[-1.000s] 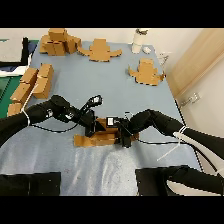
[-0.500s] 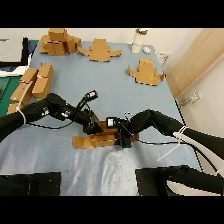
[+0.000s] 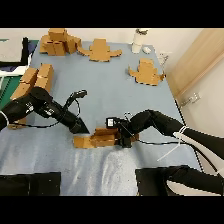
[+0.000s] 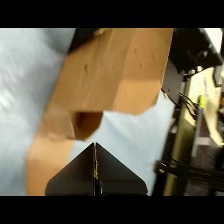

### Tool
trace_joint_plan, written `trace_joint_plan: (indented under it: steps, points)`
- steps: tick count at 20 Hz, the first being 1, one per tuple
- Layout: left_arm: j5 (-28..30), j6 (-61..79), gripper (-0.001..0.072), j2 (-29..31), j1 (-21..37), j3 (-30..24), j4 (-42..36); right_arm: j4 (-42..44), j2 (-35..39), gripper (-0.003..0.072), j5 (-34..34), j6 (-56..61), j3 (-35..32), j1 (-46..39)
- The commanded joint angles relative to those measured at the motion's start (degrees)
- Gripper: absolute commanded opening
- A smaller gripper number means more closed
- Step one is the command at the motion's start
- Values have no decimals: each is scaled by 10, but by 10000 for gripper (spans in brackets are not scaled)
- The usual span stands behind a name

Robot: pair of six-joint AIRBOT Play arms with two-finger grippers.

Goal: Fold the box.

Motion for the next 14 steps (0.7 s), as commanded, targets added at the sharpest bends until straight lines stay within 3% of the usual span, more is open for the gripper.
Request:
trace_joint_plan:
  steps: [1,3,7,9,14]
  points:
    - [-69,-169,11,7,-7,-8,19,0,0,471,1,0,0,0]
    - [-48,-183,11,7,-33,-16,-50,0,0,471,1,0,0,0]
    - [100,-194,10,-9,-74,-18,-167,0,0,471,0,0,0,0]
    - [143,-193,10,-23,-73,-18,-203,0,0,471,-3,0,0,0]
    - [231,-235,8,-44,-73,-18,-160,0,0,471,-10,0,0,0]
